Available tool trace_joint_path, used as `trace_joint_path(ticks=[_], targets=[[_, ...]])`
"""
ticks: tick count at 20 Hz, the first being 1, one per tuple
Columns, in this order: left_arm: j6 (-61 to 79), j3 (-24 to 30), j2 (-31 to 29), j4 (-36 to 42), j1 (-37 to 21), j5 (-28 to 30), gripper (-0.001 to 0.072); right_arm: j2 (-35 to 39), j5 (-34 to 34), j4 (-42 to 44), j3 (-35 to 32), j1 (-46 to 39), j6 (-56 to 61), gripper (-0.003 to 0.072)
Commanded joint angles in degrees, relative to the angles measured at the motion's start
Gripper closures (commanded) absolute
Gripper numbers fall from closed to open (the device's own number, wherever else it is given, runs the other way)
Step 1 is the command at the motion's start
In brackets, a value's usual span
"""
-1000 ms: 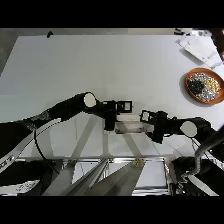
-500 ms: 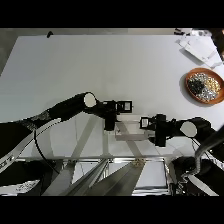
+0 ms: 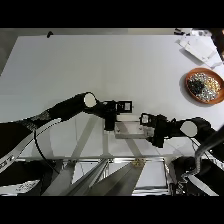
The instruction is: Fold the box and place the chain.
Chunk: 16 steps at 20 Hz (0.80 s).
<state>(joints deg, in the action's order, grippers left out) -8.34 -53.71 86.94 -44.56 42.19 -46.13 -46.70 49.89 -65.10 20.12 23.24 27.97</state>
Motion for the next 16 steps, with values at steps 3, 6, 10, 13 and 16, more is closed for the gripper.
trace_joint_path(ticks=[3, 6, 10, 13, 16], targets=[[-0.02, 0.02, 0.02, 0.0, 0.02, 0.02, 0.0697, 0.04, -2.08, 1.27, -0.02, 0.02, 0.76, 0.0056], [0.0, 0.02, 0.02, 0.0, 0.02, 0.02, 0.0697, 0.04, -7.54, 1.2, -0.02, 0.02, 0.7, 0.0056], [-0.02, 0.02, 0.02, 0.0, 0.04, 0.02, 0.0697, 0.02, -8.35, -1.95, -0.02, 0.02, -3.28, 0.0056], [-0.02, 0.02, 0.02, 0.0, 0.04, 0.02, 0.0697, 0.02, -8.37, 2.62, -0.02, 0.02, -16.59, 0.0056], [-0.02, 0.02, 0.02, 0.0, 0.02, 0.02, 0.0697, -0.04, -8.35, 4.13, -0.02, -0.22, -19.02, 0.0057]])
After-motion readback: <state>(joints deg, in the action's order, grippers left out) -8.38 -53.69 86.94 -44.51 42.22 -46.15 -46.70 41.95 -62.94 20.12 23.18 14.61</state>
